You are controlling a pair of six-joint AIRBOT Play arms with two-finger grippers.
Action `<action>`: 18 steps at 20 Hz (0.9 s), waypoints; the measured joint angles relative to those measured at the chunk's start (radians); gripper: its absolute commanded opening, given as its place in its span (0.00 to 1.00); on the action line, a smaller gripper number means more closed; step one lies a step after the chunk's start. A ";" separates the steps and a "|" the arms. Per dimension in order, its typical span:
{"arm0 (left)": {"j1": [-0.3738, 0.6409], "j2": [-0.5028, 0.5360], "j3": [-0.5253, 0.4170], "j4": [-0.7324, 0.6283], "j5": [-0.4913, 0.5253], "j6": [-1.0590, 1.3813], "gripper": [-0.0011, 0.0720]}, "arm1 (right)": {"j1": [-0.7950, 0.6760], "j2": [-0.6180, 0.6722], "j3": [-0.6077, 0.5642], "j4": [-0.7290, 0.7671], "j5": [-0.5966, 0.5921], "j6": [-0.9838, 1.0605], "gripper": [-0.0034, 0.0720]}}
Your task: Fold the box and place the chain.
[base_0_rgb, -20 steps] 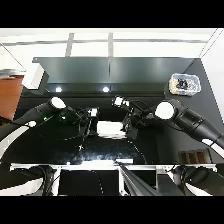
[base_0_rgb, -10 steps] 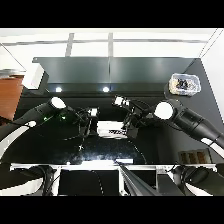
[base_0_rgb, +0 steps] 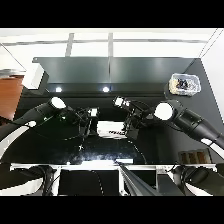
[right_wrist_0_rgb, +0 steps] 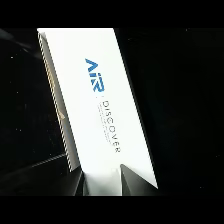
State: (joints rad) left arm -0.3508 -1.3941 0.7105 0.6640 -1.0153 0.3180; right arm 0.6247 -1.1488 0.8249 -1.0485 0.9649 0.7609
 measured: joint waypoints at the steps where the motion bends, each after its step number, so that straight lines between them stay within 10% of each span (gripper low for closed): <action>1: 0.000 0.000 0.000 0.000 0.000 0.000 0.51 | 0.000 0.000 -0.004 0.000 0.000 0.003 0.41; 6: 0.000 0.000 0.000 0.000 0.000 0.000 0.51 | 0.000 0.000 -0.011 0.002 -0.001 0.011 0.56; 18: 0.000 0.000 0.000 0.002 -0.001 0.000 0.51 | 0.020 -0.005 -0.013 -0.004 -0.010 0.014 0.54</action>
